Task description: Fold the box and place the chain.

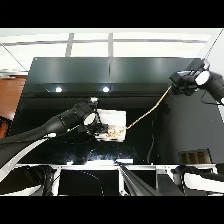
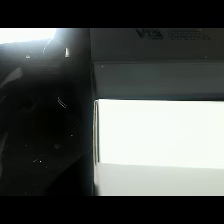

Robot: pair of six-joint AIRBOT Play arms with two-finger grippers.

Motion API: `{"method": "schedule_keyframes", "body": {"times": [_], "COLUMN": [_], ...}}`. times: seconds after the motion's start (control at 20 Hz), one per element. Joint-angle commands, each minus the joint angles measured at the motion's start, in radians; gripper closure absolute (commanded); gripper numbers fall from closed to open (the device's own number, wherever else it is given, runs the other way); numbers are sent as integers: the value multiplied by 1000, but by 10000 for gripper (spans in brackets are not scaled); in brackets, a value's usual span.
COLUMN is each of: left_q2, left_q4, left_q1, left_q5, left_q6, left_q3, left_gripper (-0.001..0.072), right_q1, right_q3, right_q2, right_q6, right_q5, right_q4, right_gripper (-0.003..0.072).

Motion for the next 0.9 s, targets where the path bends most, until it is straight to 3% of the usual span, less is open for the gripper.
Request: {"method": "schedule_keyframes", "body": {"times": [0.0,0.25,0.45,0.7,0.85], "left_q2": [-1,-1,-1,-1,-1], "left_q4": [0,0,0,-1,-1], "left_q1": [1,1,1,1,1], "left_q5": [2,-2,-2,-2,-2], "left_q6": [0,0,0,0,0], "left_q3": [0,0,0,0,0], "left_gripper": [677,677,677,677,677], "right_q1": [-1,2,2,41,169], "right_q3": [64,126,126,122,63], "right_q2": [156,476,673,723,723], "right_q6": [-175,-351,-446,-480,-469], "right_q5": [126,317,486,722,718], "right_q4": [19,95,372,500,500], "right_gripper": [642,642,642,642,642]}}
